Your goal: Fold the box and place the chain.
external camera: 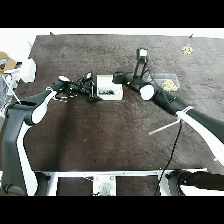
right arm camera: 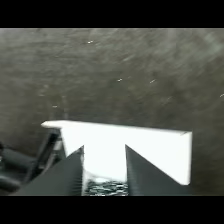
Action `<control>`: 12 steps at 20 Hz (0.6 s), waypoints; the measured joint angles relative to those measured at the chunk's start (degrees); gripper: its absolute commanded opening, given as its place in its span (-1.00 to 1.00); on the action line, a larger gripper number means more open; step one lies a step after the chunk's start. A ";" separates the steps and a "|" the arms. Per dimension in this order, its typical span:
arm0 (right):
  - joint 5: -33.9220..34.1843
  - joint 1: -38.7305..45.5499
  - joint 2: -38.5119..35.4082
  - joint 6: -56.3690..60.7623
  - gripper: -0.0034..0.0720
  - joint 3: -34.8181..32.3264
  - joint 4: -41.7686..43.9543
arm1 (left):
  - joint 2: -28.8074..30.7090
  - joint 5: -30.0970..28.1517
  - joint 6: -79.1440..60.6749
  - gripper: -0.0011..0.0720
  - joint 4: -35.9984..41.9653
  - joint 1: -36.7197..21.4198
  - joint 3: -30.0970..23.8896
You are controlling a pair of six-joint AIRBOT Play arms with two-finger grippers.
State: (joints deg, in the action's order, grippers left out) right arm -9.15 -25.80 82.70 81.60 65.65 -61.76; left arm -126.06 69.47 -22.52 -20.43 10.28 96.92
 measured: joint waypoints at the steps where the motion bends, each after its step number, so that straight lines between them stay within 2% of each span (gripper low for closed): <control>1: -4.20 1.79 0.00 -2.12 -0.37 2.60 -0.87 | 0.00 0.00 0.00 -0.18 0.00 0.00 0.00; 4: -17.18 8.46 1.86 -11.67 -0.40 12.07 0.87 | 0.00 0.00 0.00 -0.18 0.00 0.00 0.00; 8: -32.72 17.00 9.49 -26.95 -0.40 23.23 11.76 | 0.00 0.00 0.00 -0.18 0.00 0.00 0.00; 9: -35.34 18.60 11.91 -30.18 -0.44 25.46 14.58 | 0.00 0.00 0.00 -0.18 0.00 0.00 0.00; 10: -37.75 19.98 14.64 -33.77 -0.58 27.69 17.86 | 0.00 0.00 0.00 -0.18 0.00 0.00 0.00; 12: -41.57 21.57 19.69 -40.24 -0.64 31.15 24.20 | 0.00 0.00 0.00 -0.18 0.00 0.00 0.00</control>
State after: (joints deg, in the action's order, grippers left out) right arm -50.72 -4.23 102.39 41.36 96.79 -37.56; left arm -126.06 69.47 -22.52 -20.43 10.28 96.92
